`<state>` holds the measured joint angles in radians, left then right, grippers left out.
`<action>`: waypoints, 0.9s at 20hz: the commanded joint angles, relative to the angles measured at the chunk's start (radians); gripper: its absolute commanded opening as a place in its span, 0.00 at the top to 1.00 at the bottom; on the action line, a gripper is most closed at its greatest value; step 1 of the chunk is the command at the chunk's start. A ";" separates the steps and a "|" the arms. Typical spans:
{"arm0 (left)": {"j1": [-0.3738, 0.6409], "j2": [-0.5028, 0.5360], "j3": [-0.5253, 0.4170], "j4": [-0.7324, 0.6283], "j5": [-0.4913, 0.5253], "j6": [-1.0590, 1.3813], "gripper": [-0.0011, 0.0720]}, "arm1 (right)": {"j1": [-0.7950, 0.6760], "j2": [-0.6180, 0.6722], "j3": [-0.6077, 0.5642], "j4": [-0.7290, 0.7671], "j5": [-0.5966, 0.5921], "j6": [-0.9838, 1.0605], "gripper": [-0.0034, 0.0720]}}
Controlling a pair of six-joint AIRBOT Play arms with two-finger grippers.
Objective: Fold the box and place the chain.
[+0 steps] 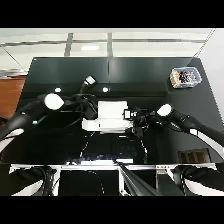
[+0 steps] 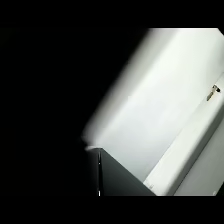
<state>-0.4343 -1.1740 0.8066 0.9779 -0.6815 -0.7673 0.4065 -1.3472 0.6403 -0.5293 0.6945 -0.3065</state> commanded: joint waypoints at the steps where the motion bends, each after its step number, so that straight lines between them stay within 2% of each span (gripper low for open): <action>1: 0.101 0.139 -0.016 0.073 -0.117 0.010 0.94 | 0.000 -0.001 0.000 0.000 0.000 -0.001 0.42; 3: 0.133 0.169 -0.050 0.022 -0.236 0.157 0.94 | 0.000 -0.001 0.000 0.000 0.000 -0.001 0.42; 5: 0.123 0.166 -0.077 0.011 -0.393 0.422 0.94 | 0.000 -0.001 0.000 0.000 0.000 -0.001 0.42; 6: 0.120 0.166 -0.093 0.006 -0.403 0.506 0.83 | 0.001 0.000 0.000 0.000 0.000 -0.001 0.42; 8: 0.101 0.164 -0.121 -0.003 -0.328 0.598 0.20 | 0.000 -0.001 0.000 0.000 0.000 -0.001 0.42; 9: 0.086 0.163 -0.133 -0.003 -0.263 0.631 0.00 | 0.000 -0.001 0.000 0.000 0.000 -0.001 0.42; 11: 0.065 0.146 -0.140 0.001 -0.182 0.698 0.01 | 0.000 -0.001 0.000 0.000 0.000 -0.001 0.42; 18: 0.037 0.003 -0.140 -0.084 -0.179 0.767 0.04 | 0.000 -0.001 0.000 0.000 0.000 -0.001 0.42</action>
<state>-0.3885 -1.1252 0.6689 0.9295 -0.8738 -0.0387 0.4065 -1.3472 0.6403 -0.5293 0.6941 -0.3069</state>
